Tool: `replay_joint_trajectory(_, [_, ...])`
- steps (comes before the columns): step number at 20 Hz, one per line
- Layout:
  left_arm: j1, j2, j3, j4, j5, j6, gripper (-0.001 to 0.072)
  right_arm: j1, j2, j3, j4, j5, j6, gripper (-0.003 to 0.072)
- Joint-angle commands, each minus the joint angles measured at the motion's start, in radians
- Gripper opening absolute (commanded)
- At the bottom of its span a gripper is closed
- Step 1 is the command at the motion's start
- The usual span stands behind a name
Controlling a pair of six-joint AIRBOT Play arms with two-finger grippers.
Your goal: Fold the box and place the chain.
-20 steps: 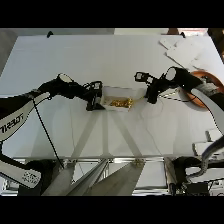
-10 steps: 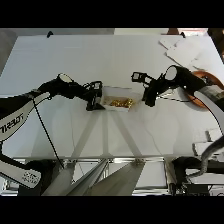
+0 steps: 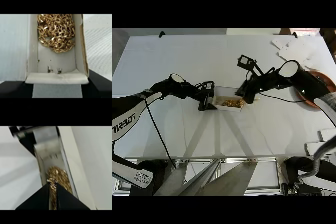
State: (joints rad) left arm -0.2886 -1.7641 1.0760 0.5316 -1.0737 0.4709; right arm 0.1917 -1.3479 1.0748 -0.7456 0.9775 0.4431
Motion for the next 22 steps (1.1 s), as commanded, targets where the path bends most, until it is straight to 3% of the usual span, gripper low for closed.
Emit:
replay_joint_trajectory(1, [0.0, 0.0, 0.0, 0.0, 0.0, 0.0, 0.0376, 0.06, 0.008, 0.0, 0.132, -0.103, 0.001, 0.001])
replay_joint_trajectory(12, [0.0, 0.0, 0.0, 0.0, 0.0, 0.0, 0.0376, 0.15, 0.008, 0.0, 0.205, -0.235, 0.004, 0.001])
replay_joint_trajectory(19, [0.0, 0.0, 0.0, 0.0, 0.0, 0.0, 0.0376, 0.15, 0.0, 0.0, -0.19, -0.213, 0.324, 0.0014])
replay_joint_trajectory(20, [0.0, 0.0, 0.0, 0.0, 0.0, 0.0, 0.0376, 0.15, 0.0, 0.0, -0.208, -0.199, 0.334, 0.0057])
replay_joint_trajectory(22, [0.0, 0.0, 0.0, 0.0, 0.0, 0.0, 0.0376, 0.15, 0.001, 0.0, -0.216, -0.183, 0.335, 0.0305])
